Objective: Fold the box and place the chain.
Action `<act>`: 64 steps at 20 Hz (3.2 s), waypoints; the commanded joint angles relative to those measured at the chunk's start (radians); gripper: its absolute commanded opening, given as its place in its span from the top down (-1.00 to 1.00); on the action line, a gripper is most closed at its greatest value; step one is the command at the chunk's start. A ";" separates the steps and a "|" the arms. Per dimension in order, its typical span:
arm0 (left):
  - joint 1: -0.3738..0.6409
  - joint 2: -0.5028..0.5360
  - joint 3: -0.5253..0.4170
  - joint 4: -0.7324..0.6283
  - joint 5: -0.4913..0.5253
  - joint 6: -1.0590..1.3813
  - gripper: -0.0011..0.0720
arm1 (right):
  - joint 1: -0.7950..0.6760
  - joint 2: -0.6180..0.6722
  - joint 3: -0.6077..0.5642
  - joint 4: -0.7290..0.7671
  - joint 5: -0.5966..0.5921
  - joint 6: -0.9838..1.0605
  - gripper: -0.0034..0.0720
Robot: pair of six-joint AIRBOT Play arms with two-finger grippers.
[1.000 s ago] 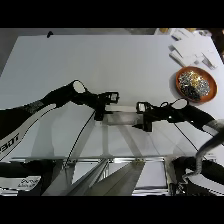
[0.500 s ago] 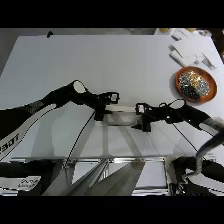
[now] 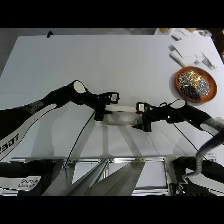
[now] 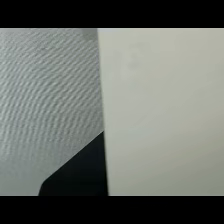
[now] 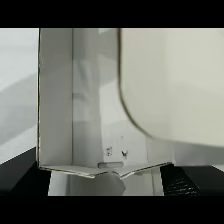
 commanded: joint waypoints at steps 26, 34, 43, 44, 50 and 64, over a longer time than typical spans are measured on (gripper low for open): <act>0.000 0.001 0.001 0.000 0.000 0.000 0.87 | 0.085 -0.007 0.136 -0.319 0.000 0.521 -0.95; 0.000 0.001 0.001 0.000 0.000 0.000 0.87 | 0.084 -0.007 0.074 -0.153 -0.069 0.258 -0.95; 0.000 0.001 0.001 0.000 0.001 0.000 0.87 | 0.045 -0.056 0.074 -0.107 -0.038 0.211 -0.80; 0.000 0.001 0.001 0.000 0.000 0.000 0.87 | 0.041 -0.061 0.074 -0.108 -0.036 0.211 -0.79; 0.000 0.001 0.001 0.000 0.000 0.000 0.87 | 0.039 -0.083 0.074 -0.092 -0.027 0.166 -0.53; 0.000 0.001 0.001 0.000 0.000 0.000 0.87 | 0.068 -0.085 0.074 -0.068 -0.038 0.143 -0.60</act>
